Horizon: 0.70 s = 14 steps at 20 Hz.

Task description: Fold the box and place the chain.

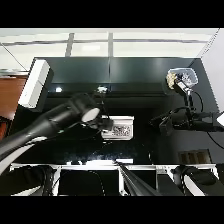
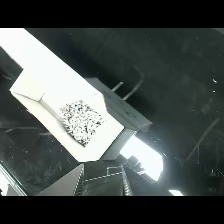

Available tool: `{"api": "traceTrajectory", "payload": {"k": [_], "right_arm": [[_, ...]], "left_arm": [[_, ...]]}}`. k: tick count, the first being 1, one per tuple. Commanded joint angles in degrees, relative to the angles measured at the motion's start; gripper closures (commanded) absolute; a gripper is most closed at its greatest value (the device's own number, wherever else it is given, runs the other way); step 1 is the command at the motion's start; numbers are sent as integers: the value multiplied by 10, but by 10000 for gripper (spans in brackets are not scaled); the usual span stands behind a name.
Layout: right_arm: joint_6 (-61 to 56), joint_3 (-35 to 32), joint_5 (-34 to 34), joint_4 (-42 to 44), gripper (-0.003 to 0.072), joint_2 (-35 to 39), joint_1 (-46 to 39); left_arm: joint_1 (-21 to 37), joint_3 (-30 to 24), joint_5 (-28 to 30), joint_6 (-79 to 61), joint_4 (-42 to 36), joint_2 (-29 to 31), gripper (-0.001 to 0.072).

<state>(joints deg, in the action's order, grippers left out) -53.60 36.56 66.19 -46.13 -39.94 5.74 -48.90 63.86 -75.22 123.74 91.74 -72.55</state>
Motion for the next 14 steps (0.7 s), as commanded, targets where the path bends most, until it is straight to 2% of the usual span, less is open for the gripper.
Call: {"api": "traceTrajectory", "payload": {"k": [1, 3, 6, 8, 9, 13, 14], "right_arm": [[0, 0, -16, 0, 394, 0, 0], [0, 0, -25, 0, 394, 0, 0], [0, 0, -43, 0, 394, 0, 0], [0, 0, -55, 0, 394, 0, 0], [0, 0, -56, 0, 394, 0, 0], [0, 0, -56, 0, 394, 0, 0], [0, 0, -56, 0, 394, 0, 0]], "left_arm": [[75, -65, -31, -88, 21, 85, 136], [164, -140, 40, -152, -60, 136, 136], [291, -259, 178, -378, -309, 201, 136], [342, -311, 180, -595, -458, 208, 136], [350, -326, 172, -679, -491, 205, 136], [339, -337, 183, -905, -483, 177, 126], [336, -337, 195, -954, -489, 170, -2]]}}
